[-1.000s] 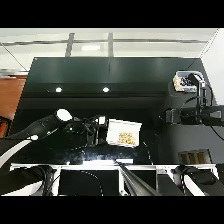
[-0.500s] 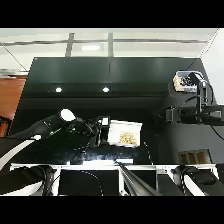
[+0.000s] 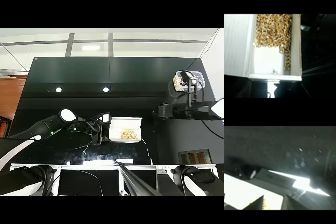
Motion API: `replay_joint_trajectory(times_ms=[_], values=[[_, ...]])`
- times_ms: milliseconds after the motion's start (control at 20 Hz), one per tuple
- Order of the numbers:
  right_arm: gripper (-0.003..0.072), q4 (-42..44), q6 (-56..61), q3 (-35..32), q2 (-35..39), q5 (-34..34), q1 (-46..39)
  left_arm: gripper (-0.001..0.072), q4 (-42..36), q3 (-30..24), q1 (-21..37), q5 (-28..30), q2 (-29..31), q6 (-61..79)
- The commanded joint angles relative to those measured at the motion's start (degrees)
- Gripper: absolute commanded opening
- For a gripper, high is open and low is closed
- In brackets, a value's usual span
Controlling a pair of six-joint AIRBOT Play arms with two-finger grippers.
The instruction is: Fold the box and place the chain.
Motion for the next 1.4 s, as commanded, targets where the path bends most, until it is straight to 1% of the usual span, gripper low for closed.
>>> replay_joint_trajectory(times_ms=[0, 50, 150, 250, 300, 400, 450, 550, 650, 700, 750, 850, 900, 950, 1000, 1050, 1200, 1250, 1300, 1350], values=[[0.0641, 3.28, -1.20, 0.98, -7.76, -6.82, 3.96, 0.0485, 0.11, 0.02, -0.02, 0.46, 0.02, -0.28], [0.0674, 5.62, -4.94, 1.51, -10.40, -6.43, 4.68, 0.0485, 0.11, 0.02, -0.02, 0.46, 0.02, -0.28], [0.0674, 11.58, -14.16, 1.60, -13.75, -6.47, 5.92, 0.0485, 0.11, 0.02, -0.02, 0.46, 0.02, -0.26], [0.0673, 12.70, -24.79, 1.60, -14.86, -5.33, 6.95, 0.0485, 0.11, 0.02, -0.02, 0.46, 0.02, -0.26], [0.0673, 12.41, -32.04, 1.60, -14.84, -3.89, 7.21, 0.0485, 0.11, 0.02, -0.02, 0.46, 0.02, -0.26], [0.0673, 12.26, -49.92, 1.64, -14.73, 2.36, 7.23, 0.0486, 0.09, 0.02, -0.02, 0.46, 0.02, -0.26], [0.0673, 12.24, -55.41, 1.66, -14.64, 5.16, 7.21, 0.0485, 0.11, 0.02, -0.02, 0.44, 0.02, -0.26], [0.0673, 11.98, -59.34, 1.66, -14.05, 9.70, 7.26, 0.0485, 0.09, 0.02, -0.02, 0.39, 0.02, -0.26], [0.0672, 11.10, -59.32, 1.64, -13.20, 12.66, 7.28, 0.0486, 0.20, 0.02, -0.02, 0.37, 0.02, -0.22], [0.0672, 10.88, -59.34, 1.57, -13.07, 12.00, 7.56, 0.0486, 0.20, 0.02, -0.02, 0.37, 0.02, -0.24], [0.0672, 10.56, -59.52, 1.27, -13.09, 9.86, 8.31, 0.0486, 0.20, 0.02, -0.02, 0.33, 0.02, -0.24], [0.0672, 10.62, -63.10, -0.13, -13.09, 6.45, 10.36, 0.0486, 0.20, 0.02, -0.02, 0.35, 0.02, -0.24], [0.0624, 10.62, -64.81, -0.98, -13.09, 4.63, 11.69, 0.0486, 0.20, 0.02, -0.02, 0.35, 0.02, -0.24], [0.0621, 10.60, -65.77, -1.64, -13.09, 3.21, 12.90, 0.0486, 0.20, 0.02, -0.02, 0.35, 0.02, -0.24], [0.0585, 10.58, -66.69, -1.95, -13.09, 2.54, 13.86, 0.0486, 0.20, 0.02, -0.02, 0.35, 0.02, -0.24], [0.0497, 10.60, -66.86, -1.95, -13.09, 2.43, 14.19, 0.0486, 0.20, 0.02, -0.02, 0.35, 0.02, -0.24], [0.0496, 10.21, -66.86, -1.95, -13.09, 2.12, 14.14, 0.0486, 0.20, 0.02, -0.02, 0.35, 0.02, -0.24], [0.0483, 10.21, -66.84, -1.95, -13.09, 2.14, 14.14, 0.0486, 0.20, 0.02, -0.02, 0.35, 0.02, -0.24], [0.0367, 10.23, -66.82, -1.95, -13.09, 2.51, 14.14, 0.0486, 0.20, 0.02, -0.02, 0.35, 0.02, -0.24], [0.0310, 10.14, -66.79, -1.95, -13.09, 2.89, 14.14, 0.0485, 0.20, 0.02, -0.02, 0.35, 0.02, -0.24]])
